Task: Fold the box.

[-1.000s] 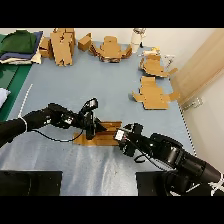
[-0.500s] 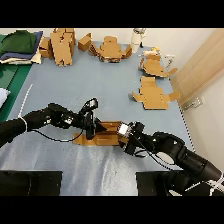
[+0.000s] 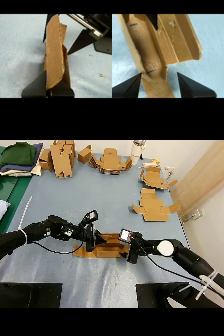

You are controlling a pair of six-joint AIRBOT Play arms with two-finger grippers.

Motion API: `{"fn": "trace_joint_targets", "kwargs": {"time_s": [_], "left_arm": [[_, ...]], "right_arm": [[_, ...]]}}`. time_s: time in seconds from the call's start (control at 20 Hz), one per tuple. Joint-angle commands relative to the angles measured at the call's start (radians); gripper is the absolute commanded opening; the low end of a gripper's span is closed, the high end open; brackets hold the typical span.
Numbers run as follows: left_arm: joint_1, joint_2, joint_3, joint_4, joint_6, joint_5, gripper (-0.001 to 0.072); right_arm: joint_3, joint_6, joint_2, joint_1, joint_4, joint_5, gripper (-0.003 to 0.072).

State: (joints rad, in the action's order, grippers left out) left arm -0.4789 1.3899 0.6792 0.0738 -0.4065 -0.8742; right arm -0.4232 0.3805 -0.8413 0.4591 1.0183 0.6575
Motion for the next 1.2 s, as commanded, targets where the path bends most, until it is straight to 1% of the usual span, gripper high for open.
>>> {"fn": "trace_joint_targets", "kwargs": {"time_s": [0.0,0.1,0.25,0.55,1.15], "left_arm": [[0.0,0.0,0.001,0.0,0.0,0.0,0.0014],[0.0,0.0,0.001,0.0,0.0,0.0,0.0014],[0.0,0.0,0.001,0.001,0.0,-0.001,0.0015],[0.0,0.0,0.001,0.0,0.0,0.0,0.0014],[0.0,0.0,0.001,0.0,0.0,0.0,0.0015]], "right_arm": [[-0.053,-0.22,-0.105,-0.035,-0.125,0.065,0.0715],[-0.07,-0.299,-0.166,-0.035,-0.176,0.074,0.0715],[-0.097,-0.328,-0.219,-0.036,-0.179,0.098,0.0715],[-0.097,-0.336,-0.217,-0.035,-0.178,0.149,0.0715],[-0.096,-0.337,-0.217,-0.035,-0.175,0.15,0.0715]]}}
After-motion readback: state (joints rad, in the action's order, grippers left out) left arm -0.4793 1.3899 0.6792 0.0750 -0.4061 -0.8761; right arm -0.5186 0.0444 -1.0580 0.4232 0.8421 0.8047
